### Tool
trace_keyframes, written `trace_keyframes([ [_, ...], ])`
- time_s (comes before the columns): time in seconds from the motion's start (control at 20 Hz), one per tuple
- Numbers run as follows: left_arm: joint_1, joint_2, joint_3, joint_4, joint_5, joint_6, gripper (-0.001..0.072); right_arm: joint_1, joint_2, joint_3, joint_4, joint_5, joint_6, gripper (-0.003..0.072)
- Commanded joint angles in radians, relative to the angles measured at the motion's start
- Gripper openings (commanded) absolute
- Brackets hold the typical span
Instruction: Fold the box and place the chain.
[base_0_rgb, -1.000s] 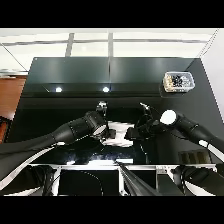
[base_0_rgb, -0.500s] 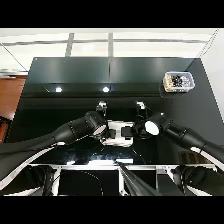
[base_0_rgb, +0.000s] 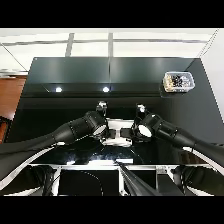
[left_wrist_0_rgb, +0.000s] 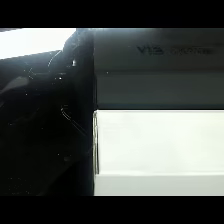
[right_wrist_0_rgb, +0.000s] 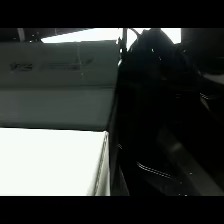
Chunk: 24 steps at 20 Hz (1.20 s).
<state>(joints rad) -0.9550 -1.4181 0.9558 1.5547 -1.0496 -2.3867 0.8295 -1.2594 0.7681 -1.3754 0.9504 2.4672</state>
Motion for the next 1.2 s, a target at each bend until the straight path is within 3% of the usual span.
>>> trace_keyframes([
  [0.0,0.001,0.000,0.000,0.000,0.000,0.000,0.0030,0.002,-0.017,0.006,-0.009,0.018,0.036,0.0233],
  [0.1,0.001,0.000,0.000,0.000,0.000,0.000,0.0030,0.002,-0.023,0.008,-0.010,0.016,0.043,0.0232],
  [0.2,0.001,0.000,0.000,0.000,0.001,0.000,0.0030,0.002,-0.024,0.009,-0.010,0.007,0.042,0.0118],
  [0.25,0.001,0.000,0.000,0.000,0.001,0.000,0.0029,0.002,-0.023,0.009,-0.009,0.007,0.035,0.0013],
  [0.45,0.001,0.000,0.000,0.000,0.001,0.000,0.0029,0.002,-0.023,0.011,-0.010,0.007,0.026,0.0019],
  [0.5,0.001,0.000,0.000,0.000,0.001,0.000,0.0030,0.002,-0.023,0.013,-0.009,0.003,0.023,0.0114],
  [0.55,0.001,0.000,0.000,0.000,0.001,0.000,0.0029,0.002,-0.023,0.018,-0.010,0.000,0.023,0.0151],
  [0.65,0.001,0.000,0.000,0.000,0.001,0.000,0.0030,0.002,-0.023,0.030,-0.013,-0.013,0.022,0.0121],
  [0.7,0.001,0.000,0.000,0.000,0.002,0.000,0.0030,0.002,-0.023,0.035,-0.013,-0.021,0.014,0.0013],
  [0.85,0.001,0.000,0.000,0.000,0.002,0.000,0.0029,0.002,-0.023,0.040,-0.013,-0.019,-0.006,0.0013],
  [0.9,0.001,0.000,0.000,0.000,0.002,0.000,0.0029,0.002,-0.023,0.041,-0.008,-0.019,-0.029,0.0028],
  [0.95,0.001,0.000,0.000,0.000,0.001,0.000,0.0029,0.002,-0.023,0.045,-0.002,-0.012,-0.054,0.0221],
  [1.0,0.001,0.000,0.000,0.000,0.001,0.000,0.0030,0.002,-0.023,0.053,-0.002,0.008,-0.072,0.0276],
  [1.15,0.001,0.000,0.000,0.000,0.002,0.000,0.0030,-0.005,0.003,0.078,-0.006,0.077,-0.188,0.0276],
])
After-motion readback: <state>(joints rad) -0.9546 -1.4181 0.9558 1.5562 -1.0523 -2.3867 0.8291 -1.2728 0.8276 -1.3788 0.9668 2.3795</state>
